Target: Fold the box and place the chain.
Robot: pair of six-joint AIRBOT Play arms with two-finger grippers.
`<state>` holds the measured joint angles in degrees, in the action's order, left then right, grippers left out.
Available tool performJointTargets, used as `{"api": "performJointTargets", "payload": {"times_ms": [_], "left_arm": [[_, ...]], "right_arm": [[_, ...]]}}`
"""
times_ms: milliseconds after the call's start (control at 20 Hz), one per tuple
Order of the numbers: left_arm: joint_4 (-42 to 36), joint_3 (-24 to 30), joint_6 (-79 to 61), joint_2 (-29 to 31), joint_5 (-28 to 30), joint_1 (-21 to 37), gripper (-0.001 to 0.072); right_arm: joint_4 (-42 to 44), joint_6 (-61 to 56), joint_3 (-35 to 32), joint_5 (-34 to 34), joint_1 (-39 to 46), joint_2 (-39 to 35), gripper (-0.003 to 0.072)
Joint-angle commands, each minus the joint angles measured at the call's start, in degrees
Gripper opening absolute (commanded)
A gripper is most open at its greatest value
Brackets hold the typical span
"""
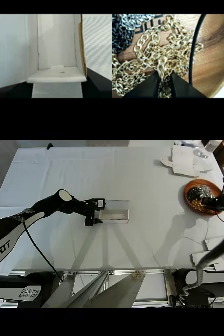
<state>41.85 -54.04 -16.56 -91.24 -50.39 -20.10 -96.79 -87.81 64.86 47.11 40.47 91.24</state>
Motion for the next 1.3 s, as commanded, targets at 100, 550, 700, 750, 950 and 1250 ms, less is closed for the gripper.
{"api": "performJointTargets", "payload": {"times_ms": [100, 550, 700, 750, 950, 1250], "left_arm": [[0.0, 0.0, 0.0, 0.0, 0.0, 0.0, 0.0276], [0.0, 0.0, 0.0, 0.0, 0.0, 0.0, 0.0276], [0.0, 0.0, 0.0, 0.0, 0.0, 0.0, 0.0276], [0.0, 0.0, 0.0, 0.0, 0.0, 0.0, 0.0276], [0.0, 0.0, 0.0, 0.0, 0.0, 0.0, 0.0276], [0.0, 0.0, 0.0, 0.0, 0.0, 0.0, 0.0276]], "right_arm": [[0.9, 1.6, 0.0, 2.0, 0.1, -1.0, 0.0009], [3.3, 6.3, 0.0, 6.3, -0.1, -15.6, 0.0010], [4.3, 6.4, 0.0, 12.6, -1.2, -20.0, 0.0009], [4.5, 7.1, 0.0, 14.8, -2.2, -21.2, 0.0009], [7.2, 7.3, 0.0, 19.9, -9.4, -25.6, 0.0009], [7.3, 7.3, 0.0, 27.0, -25.1, -29.7, 0.0009]]}}
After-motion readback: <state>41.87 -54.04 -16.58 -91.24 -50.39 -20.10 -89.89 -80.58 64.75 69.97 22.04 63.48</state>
